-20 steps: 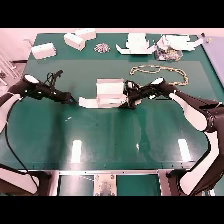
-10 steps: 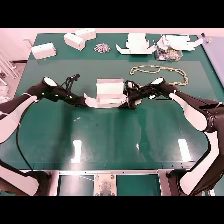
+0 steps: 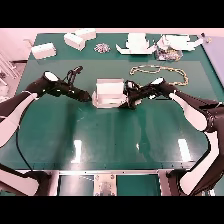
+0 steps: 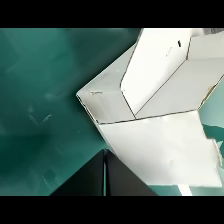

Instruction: Fold the box and place the chain.

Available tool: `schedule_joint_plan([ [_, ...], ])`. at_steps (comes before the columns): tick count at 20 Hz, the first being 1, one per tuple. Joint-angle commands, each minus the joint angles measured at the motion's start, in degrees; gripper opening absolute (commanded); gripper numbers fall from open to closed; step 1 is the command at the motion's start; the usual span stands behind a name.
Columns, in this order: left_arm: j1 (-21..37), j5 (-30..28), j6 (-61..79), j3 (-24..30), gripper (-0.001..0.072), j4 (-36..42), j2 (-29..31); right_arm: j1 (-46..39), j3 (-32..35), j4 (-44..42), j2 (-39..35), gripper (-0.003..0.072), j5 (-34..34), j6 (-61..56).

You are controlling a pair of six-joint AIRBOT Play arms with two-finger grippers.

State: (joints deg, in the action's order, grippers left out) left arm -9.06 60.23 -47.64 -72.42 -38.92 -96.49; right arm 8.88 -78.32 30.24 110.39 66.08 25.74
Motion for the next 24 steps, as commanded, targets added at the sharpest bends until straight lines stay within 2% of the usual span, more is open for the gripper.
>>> schedule_joint_plan([
  [1, -0.66, -1.6, 0.15, 0.35, 0.0019, 0.39, 0.31, 0.0, 0.0, 0.0, 0.0, 0.059, 0.02, 0.0],
  [6, -0.66, -2.08, 2.78, 0.35, 0.002, 4.72, 0.35, 0.0, 0.0, 0.0, 0.0, 0.059, 0.02, 0.0],
  [7, -0.66, -2.1, 3.8, 0.35, 0.008, 5.88, 0.35, 0.0, 0.0, 0.0, 0.0, 0.0589, 0.02, 0.0],
  [8, -0.66, -2.08, 4.2, 0.35, 0.0309, 6.4, 0.35, 0.0, 0.0, 0.0, 0.0, 0.0589, 0.02, 0.0],
  [17, -0.66, 0.31, 4.22, 0.35, 0.0302, 8.52, 0.35, 0.0, 0.0, 0.0, 0.0, 0.059, 0.02, 0.0],
  [20, -1.2, -2.25, 1.75, 0.35, 0.0304, 8.94, 0.35, 0.0, 0.0, 0.0, 0.0, 0.0589, 0.02, 0.0],
  [24, -1.31, -2.03, 0.76, 0.35, 0.0305, 8.66, 0.35, 0.0, 0.0, 0.0, 0.0, 0.059, 0.0, 0.0],
])
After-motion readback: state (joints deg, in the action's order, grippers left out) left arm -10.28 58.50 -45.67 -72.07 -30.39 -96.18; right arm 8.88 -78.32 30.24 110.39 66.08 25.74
